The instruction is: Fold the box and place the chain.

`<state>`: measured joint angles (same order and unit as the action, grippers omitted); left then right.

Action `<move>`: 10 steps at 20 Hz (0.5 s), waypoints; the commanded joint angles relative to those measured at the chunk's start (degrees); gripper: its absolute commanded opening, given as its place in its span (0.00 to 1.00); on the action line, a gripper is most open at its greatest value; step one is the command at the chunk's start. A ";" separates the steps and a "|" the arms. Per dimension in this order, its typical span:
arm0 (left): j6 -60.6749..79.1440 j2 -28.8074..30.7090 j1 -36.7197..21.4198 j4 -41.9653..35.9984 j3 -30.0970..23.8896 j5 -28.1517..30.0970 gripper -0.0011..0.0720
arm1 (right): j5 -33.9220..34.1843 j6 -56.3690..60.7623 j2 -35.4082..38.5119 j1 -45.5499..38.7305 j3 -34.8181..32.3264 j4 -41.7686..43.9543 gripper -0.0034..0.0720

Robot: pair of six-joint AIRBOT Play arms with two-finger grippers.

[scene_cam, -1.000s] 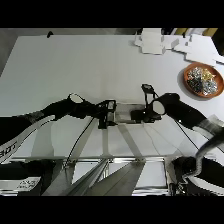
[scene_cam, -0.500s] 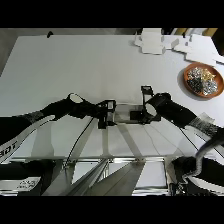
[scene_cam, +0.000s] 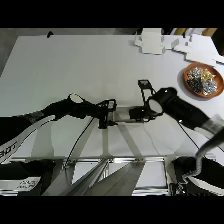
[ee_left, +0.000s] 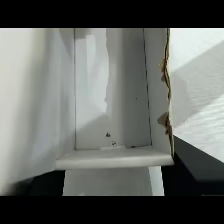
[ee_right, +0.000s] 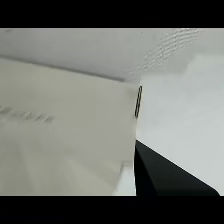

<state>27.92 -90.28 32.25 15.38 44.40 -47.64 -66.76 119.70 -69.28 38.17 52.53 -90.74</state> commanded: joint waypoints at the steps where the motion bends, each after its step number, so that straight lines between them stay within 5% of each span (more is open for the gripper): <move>1: 0.15 0.00 -0.02 0.28 0.02 -0.13 0.22 | -17.46 -14.99 3.45 -2.91 10.32 -4.94 0.55; 4: 0.15 0.00 -0.02 0.28 0.02 -0.15 0.22 | -24.06 -22.56 3.43 -11.17 18.47 -4.04 0.59; 7: 0.15 0.00 -0.02 0.28 0.02 -0.15 0.22 | -21.31 -28.09 3.32 -22.71 19.91 -4.39 0.59; 10: 0.15 0.00 -0.02 0.28 0.02 -0.15 0.22 | -20.72 -31.58 1.70 -32.61 19.43 9.07 0.58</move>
<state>28.12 -90.28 32.25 15.64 44.40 -47.81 -86.80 94.26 -66.72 14.11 70.98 -91.81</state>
